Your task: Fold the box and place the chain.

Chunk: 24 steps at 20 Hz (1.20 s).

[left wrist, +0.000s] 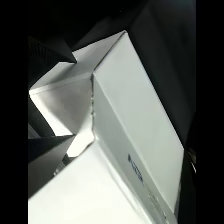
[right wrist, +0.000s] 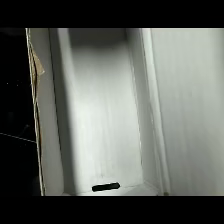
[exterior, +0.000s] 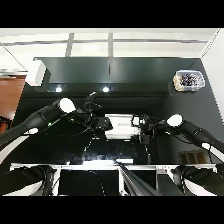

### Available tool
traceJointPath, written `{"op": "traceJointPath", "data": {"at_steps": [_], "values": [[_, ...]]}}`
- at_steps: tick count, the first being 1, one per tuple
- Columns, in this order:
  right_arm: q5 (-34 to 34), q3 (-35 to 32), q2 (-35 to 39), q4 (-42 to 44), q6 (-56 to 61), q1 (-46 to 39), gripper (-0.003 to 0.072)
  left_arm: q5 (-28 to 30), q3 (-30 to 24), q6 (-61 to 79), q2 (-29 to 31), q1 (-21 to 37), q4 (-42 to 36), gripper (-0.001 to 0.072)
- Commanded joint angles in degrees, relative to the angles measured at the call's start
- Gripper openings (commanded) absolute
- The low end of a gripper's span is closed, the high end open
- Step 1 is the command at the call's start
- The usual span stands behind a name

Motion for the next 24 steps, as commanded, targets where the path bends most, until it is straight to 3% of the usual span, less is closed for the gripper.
{"op": "traceJointPath", "data": {"at_steps": [1, 4, 11, 17, 20, 22, 24], "values": [[-0.68, 0.04, -0.02, 0.11, 0.72, 0.04, 0.0198, 2.12, 0.07, -3.85, -0.04, -1.66, 4.37, 0.05], [-0.72, 0.04, -0.02, 0.11, 0.74, 0.04, 0.0198, 2.36, 0.7, -6.8, -0.17, -2.25, 7.41, 0.0501], [-0.85, 0.04, -0.02, 0.09, 0.79, 0.22, 0.0198, 0.94, 8.44, -24.65, -3.54, -8.39, 27.54, 0.05], [-0.85, 0.04, -0.02, 0.09, 0.79, 0.22, 0.0198, -8.09, 16.09, -37.48, -9.27, -14.14, 39.91, 0.05], [-0.85, 0.04, -0.02, 0.07, 0.79, 0.22, 0.0198, -10.1, 18.93, -38.29, -10.27, -15.52, 39.85, 0.0488], [-0.85, 0.04, -0.02, 0.07, 0.79, 0.22, 0.0198, -10.21, 19.65, -38.29, -10.32, -15.82, 38.6, 0.0348], [-0.85, 0.04, -0.02, 0.07, 0.79, 0.22, 0.0198, -10.25, 19.67, -38.34, -10.32, -15.82, 37.07, 0.0348]]}}
